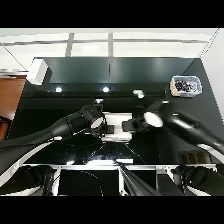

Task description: Fold the box and place the chain.

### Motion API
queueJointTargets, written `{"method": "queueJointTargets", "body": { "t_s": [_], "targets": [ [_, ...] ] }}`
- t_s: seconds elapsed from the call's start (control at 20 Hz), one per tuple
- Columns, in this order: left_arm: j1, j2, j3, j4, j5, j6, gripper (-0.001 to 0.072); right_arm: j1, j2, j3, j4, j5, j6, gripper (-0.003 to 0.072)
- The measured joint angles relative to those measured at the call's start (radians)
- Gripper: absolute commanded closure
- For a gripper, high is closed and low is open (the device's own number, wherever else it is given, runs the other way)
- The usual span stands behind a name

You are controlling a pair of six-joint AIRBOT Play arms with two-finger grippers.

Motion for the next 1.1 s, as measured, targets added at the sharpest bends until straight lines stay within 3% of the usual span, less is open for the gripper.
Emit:
{"method": "queueJointTargets", "body": {
  "t_s": [0.2,0.25,0.35,0.45,0.5,0.55,0.6,0.7,0.85,1.1],
  "targets": [
    [0.000,0.000,0.000,0.000,0.000,0.000,0.0685,-0.111,0.186,0.000,-0.269,0.112,-0.027,0.0402],
    [0.000,0.000,0.000,0.000,0.000,0.000,0.0685,-0.163,0.211,-0.004,-0.374,0.124,-0.031,0.0444],
    [0.000,0.000,0.000,0.000,0.000,-0.001,0.0685,-0.302,0.233,-0.023,-0.525,0.082,-0.045,0.0440],
    [0.000,0.000,0.000,0.000,0.000,-0.001,0.0685,-0.477,0.217,-0.038,-0.579,-0.030,-0.053,0.0439],
    [0.000,0.000,0.000,0.000,0.000,-0.001,0.0685,-0.565,0.192,-0.040,-0.573,-0.095,-0.053,0.0424],
    [0.000,0.000,0.000,0.000,0.000,-0.001,0.0685,-0.658,0.155,-0.034,-0.539,-0.163,-0.052,0.0233],
    [0.000,0.000,0.000,0.000,0.000,-0.001,0.0685,-0.744,0.107,-0.021,-0.480,-0.225,-0.053,-0.0034],
    [0.000,0.000,0.000,0.000,0.000,-0.001,0.0685,-0.873,-0.010,0.030,-0.321,-0.312,-0.125,-0.0034],
    [0.000,0.000,0.000,0.000,0.000,-0.002,0.0685,-0.985,-0.232,0.179,-0.090,-0.340,-0.340,-0.0034],
    [0.000,0.000,0.000,0.000,0.000,-0.001,0.0685,-1.030,-0.516,0.416,0.057,-0.317,-0.482,-0.0034]
  ]
}}
